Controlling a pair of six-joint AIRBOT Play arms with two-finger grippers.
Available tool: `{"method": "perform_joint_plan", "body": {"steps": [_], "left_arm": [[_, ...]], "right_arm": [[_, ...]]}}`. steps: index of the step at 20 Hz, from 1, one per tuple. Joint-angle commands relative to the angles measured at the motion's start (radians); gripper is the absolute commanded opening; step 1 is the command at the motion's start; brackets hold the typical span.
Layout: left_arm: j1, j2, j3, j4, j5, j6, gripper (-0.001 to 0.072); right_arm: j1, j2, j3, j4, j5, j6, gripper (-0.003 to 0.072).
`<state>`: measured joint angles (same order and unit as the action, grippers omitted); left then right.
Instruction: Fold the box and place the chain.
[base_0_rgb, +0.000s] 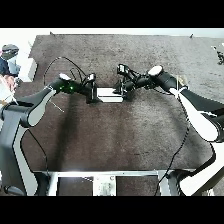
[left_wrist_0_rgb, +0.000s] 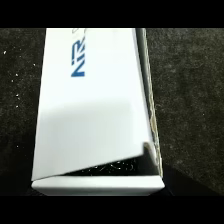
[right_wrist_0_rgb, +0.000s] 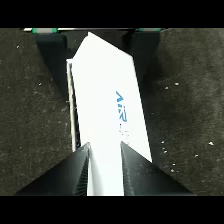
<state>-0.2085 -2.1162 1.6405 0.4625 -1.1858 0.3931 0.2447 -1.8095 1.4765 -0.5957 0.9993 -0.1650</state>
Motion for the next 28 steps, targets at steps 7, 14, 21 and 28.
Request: {"method": "perform_joint_plan", "body": {"steps": [7, 14, 21, 28], "left_arm": [[0.0, 0.0, 0.001, 0.0, 0.0, 0.0, 0.0485], [0.0, 0.0, 0.001, 0.0, 0.0, 0.0, 0.0485], [0.0, 0.0, 0.001, 0.0, 0.0, 0.0, 0.0485], [0.0, 0.0, 0.001, 0.0, 0.0, 0.0, 0.0485]], "right_arm": [[0.008, -0.002, -0.004, -0.038, 0.022, 0.013, 0.0212], [0.007, -0.05, -0.006, -0.08, 0.078, 0.064, 0.0213], [-0.049, -0.048, 0.014, 0.224, 0.225, 0.049, 0.0232], [-0.061, -0.073, 0.013, 0.23, 0.179, 0.139, 0.0012]]}}
